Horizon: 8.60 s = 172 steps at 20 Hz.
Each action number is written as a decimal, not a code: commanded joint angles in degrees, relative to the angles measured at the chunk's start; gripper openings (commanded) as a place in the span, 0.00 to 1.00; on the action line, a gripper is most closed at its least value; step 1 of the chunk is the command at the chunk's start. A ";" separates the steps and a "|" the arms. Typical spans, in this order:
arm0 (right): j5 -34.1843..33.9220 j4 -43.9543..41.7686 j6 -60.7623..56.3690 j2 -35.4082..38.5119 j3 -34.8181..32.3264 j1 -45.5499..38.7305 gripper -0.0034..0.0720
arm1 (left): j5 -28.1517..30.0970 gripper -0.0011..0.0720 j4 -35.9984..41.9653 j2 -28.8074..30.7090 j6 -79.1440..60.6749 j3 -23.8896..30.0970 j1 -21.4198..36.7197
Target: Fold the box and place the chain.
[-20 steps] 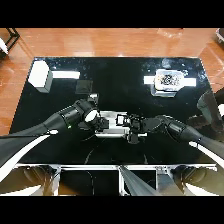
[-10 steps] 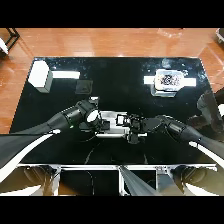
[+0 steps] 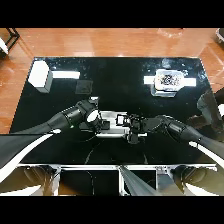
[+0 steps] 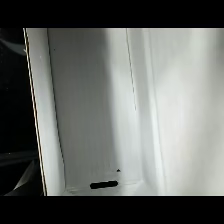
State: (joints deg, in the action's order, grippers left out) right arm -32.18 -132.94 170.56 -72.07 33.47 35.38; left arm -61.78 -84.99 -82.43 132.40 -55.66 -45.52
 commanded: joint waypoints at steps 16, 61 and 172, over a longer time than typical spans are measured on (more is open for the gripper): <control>-8.57 9.79 -11.41 10.19 0.20 -1.79 1.00 | -0.87 0.04 -0.02 2.16 -3.30 0.00 0.68; 5.18 -2.43 -3.89 3.58 0.15 6.27 0.35 | -1.53 0.04 -1.05 1.57 -3.63 0.02 1.62; -22.95 34.14 -121.81 -9.53 23.80 9.64 0.52 | 0.00 0.05 0.17 -0.07 -6.64 0.00 1.22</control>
State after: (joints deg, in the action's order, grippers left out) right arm -53.93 -99.18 50.24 -81.36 56.66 44.91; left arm -61.43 -84.77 -82.46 126.17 -55.66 -44.18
